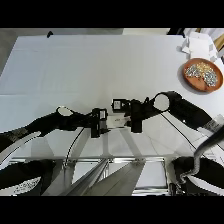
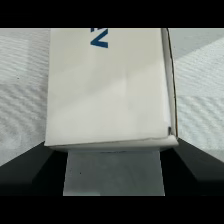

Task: Fold the box and place the chain.

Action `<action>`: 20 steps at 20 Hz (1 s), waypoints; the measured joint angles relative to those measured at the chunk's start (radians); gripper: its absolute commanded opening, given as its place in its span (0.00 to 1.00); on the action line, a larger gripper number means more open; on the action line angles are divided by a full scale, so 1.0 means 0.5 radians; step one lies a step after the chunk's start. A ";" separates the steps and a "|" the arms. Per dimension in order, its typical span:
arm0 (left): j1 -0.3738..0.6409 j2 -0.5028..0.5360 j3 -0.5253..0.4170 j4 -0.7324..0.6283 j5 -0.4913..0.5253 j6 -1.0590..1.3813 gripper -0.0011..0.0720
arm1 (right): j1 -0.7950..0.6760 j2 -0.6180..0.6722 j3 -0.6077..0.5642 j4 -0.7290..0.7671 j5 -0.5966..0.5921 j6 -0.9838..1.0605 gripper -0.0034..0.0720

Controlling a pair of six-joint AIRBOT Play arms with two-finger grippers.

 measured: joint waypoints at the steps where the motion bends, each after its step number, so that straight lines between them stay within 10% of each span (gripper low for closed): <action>1: 0.000 0.000 0.000 0.000 0.000 0.001 0.38 | 0.001 0.019 0.000 -0.001 0.002 -0.001 0.59; 8: 0.000 0.000 0.000 -0.001 0.000 -0.001 0.38 | 0.001 0.137 0.000 0.008 -0.008 -0.001 0.59; 9: 0.000 0.000 0.000 -0.001 0.000 -0.001 0.38 | 0.001 0.159 0.000 0.017 -0.008 0.000 0.53; 11: 0.000 0.000 0.000 -0.001 0.000 -0.002 0.38 | 0.001 0.213 0.000 0.044 -0.010 0.015 0.05; 20: 0.000 0.000 0.000 -0.002 -0.001 -0.003 0.38 | 0.001 0.301 -0.256 0.600 -0.371 0.135 0.06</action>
